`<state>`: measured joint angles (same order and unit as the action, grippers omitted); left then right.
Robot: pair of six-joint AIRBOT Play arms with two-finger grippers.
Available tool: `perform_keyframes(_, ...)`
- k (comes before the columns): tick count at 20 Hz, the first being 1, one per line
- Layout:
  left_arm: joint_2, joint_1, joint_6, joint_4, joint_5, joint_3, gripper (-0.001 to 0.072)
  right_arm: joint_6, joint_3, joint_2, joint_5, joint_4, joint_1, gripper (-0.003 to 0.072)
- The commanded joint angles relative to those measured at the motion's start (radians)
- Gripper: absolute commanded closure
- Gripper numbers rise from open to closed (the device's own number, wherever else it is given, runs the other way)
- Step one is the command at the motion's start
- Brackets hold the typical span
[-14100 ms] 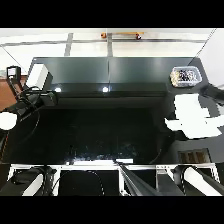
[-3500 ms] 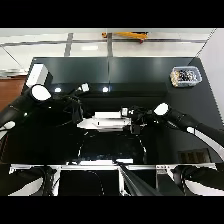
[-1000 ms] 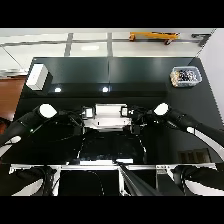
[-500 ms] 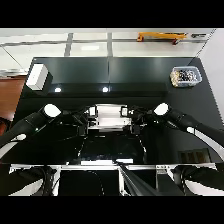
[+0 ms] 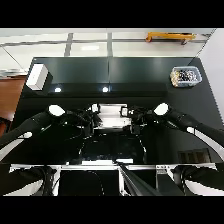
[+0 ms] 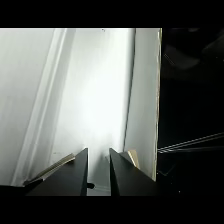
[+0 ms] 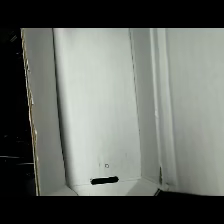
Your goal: Fold the box and place the chain.
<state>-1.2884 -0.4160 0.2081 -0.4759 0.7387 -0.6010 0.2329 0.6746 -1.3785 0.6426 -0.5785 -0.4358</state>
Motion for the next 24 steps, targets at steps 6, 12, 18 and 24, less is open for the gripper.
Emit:
perform_keyframes(6,-0.006,-0.002,0.002,0.013,0.000,0.000,0.0570,0.000,0.000,-0.001,0.000,0.001,0.000,0.0247)
perform_keyframes(12,-0.006,-0.002,-0.003,0.010,-0.019,0.000,0.0470,0.000,0.000,-0.001,0.000,0.001,0.000,0.0247)
perform_keyframes(18,0.085,0.013,-0.198,-0.244,-0.009,-0.001,0.0683,0.000,0.000,-0.001,0.000,0.001,0.000,0.0247)
perform_keyframes(24,0.325,0.311,-0.930,-0.534,0.006,0.000,0.0683,0.000,0.000,-0.001,0.000,0.000,0.000,0.0246)
